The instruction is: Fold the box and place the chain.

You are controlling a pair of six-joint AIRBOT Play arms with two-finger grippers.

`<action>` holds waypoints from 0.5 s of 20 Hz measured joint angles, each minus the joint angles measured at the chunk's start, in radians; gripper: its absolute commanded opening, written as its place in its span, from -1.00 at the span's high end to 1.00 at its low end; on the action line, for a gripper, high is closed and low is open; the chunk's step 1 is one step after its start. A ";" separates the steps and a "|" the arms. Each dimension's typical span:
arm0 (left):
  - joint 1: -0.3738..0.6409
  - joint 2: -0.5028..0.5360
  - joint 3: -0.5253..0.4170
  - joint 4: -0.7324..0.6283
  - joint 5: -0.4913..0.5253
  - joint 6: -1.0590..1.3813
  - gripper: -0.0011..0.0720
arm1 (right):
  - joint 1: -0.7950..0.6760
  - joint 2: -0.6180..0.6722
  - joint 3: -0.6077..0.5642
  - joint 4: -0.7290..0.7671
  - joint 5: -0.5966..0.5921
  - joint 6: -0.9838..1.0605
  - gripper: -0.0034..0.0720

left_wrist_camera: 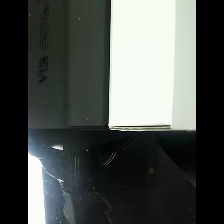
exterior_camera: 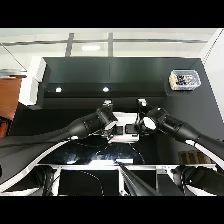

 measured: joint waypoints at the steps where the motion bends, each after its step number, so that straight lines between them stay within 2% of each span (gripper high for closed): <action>1: 0.000 0.000 0.000 0.000 0.002 0.000 0.90 | 0.000 -0.004 0.000 0.000 0.004 0.002 0.32; 4: 0.000 0.000 0.000 0.000 0.003 0.000 0.90 | 0.000 -0.013 0.000 0.000 0.010 0.002 0.32; 5: 0.000 0.000 0.000 0.000 0.003 0.000 0.90 | 0.000 -0.015 0.000 0.000 0.013 0.002 0.74; 6: 0.000 0.000 0.000 0.000 0.006 0.000 0.90 | 0.000 -0.017 0.000 0.000 0.013 0.002 0.81; 10: 0.000 0.000 0.000 0.000 0.006 -0.003 0.90 | 0.000 -0.019 0.000 0.005 0.016 -0.002 0.81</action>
